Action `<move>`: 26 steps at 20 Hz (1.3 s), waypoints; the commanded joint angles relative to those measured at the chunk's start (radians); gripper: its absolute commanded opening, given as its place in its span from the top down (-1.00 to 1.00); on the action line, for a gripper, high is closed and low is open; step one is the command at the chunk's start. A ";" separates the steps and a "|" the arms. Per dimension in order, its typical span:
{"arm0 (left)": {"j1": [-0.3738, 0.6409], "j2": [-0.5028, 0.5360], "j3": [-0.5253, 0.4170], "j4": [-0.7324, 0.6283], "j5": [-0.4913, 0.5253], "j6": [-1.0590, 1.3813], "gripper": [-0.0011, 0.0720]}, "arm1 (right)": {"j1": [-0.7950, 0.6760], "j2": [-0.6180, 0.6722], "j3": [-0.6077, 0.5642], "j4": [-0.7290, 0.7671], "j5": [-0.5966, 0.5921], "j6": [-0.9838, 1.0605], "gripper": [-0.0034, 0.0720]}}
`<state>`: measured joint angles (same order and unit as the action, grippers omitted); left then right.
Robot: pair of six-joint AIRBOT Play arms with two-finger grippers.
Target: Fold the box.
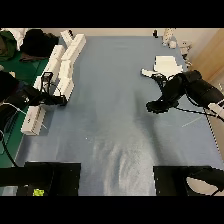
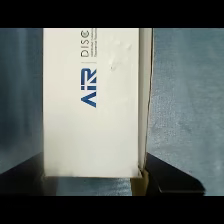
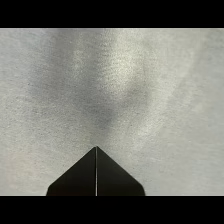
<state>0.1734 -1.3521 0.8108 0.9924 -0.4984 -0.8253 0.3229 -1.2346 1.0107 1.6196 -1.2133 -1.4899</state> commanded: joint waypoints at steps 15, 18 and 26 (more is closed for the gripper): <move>-0.004 -0.055 0.035 -0.001 0.045 0.024 -0.93 | 0.000 0.000 0.001 0.000 0.000 0.000 0.90; -0.004 -0.055 0.035 -0.001 0.042 0.024 -0.93 | 0.000 0.000 0.001 0.000 0.000 0.000 0.90; 0.016 0.131 0.054 0.118 -0.216 0.021 -0.93 | 0.000 0.000 0.001 0.000 0.000 0.000 0.90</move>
<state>0.1791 -1.3022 0.8543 1.0660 -0.5766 -0.8040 0.3229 -1.2346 1.0107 1.6199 -1.2133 -1.4902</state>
